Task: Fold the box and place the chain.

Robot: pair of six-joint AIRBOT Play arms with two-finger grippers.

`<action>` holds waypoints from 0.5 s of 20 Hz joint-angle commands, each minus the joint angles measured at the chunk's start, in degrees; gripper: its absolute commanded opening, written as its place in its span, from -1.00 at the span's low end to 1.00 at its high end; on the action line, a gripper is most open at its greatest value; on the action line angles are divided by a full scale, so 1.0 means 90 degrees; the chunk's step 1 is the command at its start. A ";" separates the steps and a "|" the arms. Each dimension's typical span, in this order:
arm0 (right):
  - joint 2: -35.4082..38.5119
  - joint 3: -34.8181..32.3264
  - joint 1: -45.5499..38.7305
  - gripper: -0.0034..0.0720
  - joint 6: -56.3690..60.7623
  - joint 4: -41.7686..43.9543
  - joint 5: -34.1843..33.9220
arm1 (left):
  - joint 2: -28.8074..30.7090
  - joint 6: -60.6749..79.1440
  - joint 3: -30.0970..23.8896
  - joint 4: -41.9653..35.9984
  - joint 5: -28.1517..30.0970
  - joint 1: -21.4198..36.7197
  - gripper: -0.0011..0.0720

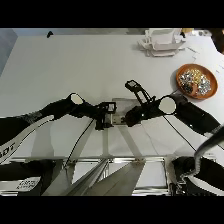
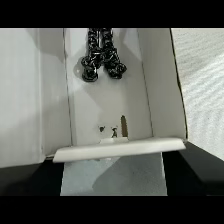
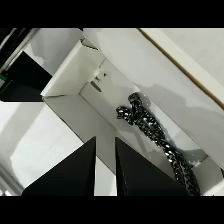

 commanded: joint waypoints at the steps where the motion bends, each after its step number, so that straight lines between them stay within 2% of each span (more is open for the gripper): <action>1: 0.0461 0.0143 -0.0214 -0.54 0.0012 -0.0168 0.0255 | 0.0002 0.0002 0.0007 0.0002 0.0000 0.0007 -0.73; 6: 0.1637 0.0505 -0.1239 -0.55 0.0019 -0.0758 0.0809 | 0.0002 0.0002 0.0007 0.0002 0.0002 0.0007 -0.73; 10: 0.1666 0.0498 -0.2246 -0.55 0.0423 -0.1664 0.1251 | 0.0002 0.0002 0.0007 0.0002 0.0000 0.0007 -0.73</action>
